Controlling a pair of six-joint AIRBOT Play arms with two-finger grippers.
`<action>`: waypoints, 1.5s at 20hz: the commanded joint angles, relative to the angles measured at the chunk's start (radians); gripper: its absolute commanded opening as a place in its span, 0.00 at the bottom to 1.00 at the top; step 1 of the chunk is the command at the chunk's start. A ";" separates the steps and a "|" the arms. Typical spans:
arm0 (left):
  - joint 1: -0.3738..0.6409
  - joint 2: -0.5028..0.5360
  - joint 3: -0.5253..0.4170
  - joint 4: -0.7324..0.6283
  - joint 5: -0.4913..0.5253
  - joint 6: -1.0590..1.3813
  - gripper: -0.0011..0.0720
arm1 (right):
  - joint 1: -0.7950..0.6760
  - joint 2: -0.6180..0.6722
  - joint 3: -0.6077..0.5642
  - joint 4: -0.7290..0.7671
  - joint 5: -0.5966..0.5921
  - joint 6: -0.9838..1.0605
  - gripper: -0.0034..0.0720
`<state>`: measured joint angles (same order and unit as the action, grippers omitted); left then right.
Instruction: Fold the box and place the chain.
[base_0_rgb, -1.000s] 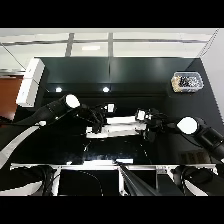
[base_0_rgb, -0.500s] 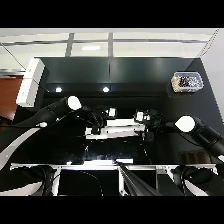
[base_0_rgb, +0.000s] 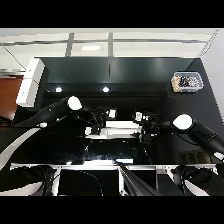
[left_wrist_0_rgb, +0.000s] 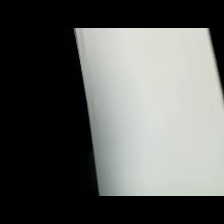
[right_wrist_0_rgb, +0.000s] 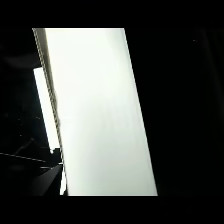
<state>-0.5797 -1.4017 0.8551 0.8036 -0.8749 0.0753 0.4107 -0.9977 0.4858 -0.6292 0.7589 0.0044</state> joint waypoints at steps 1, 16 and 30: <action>0.001 0.000 0.000 0.000 0.004 0.000 0.05 | 0.000 -0.014 -0.033 0.031 0.019 -0.062 0.79; 0.001 0.000 0.000 -0.001 0.003 -0.027 0.05 | 0.001 -0.103 -0.047 0.027 -0.023 -0.223 0.84; 0.001 0.000 0.000 -0.001 0.003 -0.027 0.05 | 0.001 -0.161 -0.050 0.001 -0.013 -0.227 0.84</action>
<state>-0.5797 -1.4017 0.8551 0.8032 -0.8726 0.0463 0.4107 -1.1549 0.4381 -0.6094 0.7368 -0.2241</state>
